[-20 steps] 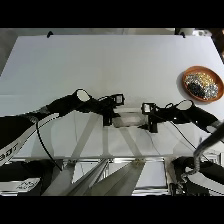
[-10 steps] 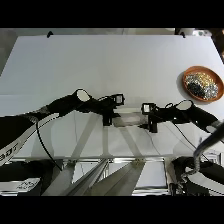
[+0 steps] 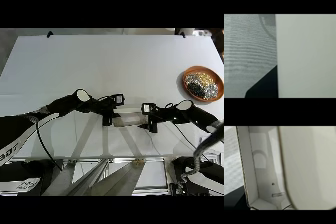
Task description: Fold the box and place the chain.
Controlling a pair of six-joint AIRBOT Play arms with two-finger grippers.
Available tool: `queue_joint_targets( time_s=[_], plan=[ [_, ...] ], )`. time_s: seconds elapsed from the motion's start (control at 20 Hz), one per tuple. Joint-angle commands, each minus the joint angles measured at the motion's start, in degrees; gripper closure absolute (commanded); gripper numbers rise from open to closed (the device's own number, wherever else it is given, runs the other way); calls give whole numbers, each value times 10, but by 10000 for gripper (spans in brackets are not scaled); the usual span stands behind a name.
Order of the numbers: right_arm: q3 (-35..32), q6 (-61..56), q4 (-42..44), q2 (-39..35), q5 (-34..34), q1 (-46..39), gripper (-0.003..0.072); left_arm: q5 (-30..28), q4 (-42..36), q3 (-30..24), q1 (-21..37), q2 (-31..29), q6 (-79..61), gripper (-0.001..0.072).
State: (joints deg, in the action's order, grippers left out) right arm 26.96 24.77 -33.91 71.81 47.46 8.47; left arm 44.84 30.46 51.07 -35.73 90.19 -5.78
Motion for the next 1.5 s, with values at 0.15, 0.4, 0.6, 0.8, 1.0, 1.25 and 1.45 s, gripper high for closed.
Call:
queue_joint_targets(
  time_s=[0.15, 0.4, 0.6, 0.8, 1.0, 1.25, 1.45],
  plan=[
    [1, -3, 1, 0, 2, 0, 157, 0, 0, 0, 0, 0, 0, 699],
    [1, -3, 1, 0, 9, 0, 155, 0, 0, 0, 0, 0, 0, 699],
    [1, -3, 1, 0, 12, 0, 151, 0, 0, 0, 0, 0, 0, 699],
    [1, -3, 1, 0, 25, 0, 151, 0, 0, 0, 0, 0, 0, 699],
    [1, -5, -2, 0, 33, 23, 151, 0, 0, 0, 0, 0, 0, 699],
    [1, -13, -5, 0, 22, 35, 153, 0, 0, 0, 0, 0, 0, 699],
    [0, -55, -9, 0, 17, 34, 158, 0, 0, 0, 0, 0, 0, 699]
  ],
)
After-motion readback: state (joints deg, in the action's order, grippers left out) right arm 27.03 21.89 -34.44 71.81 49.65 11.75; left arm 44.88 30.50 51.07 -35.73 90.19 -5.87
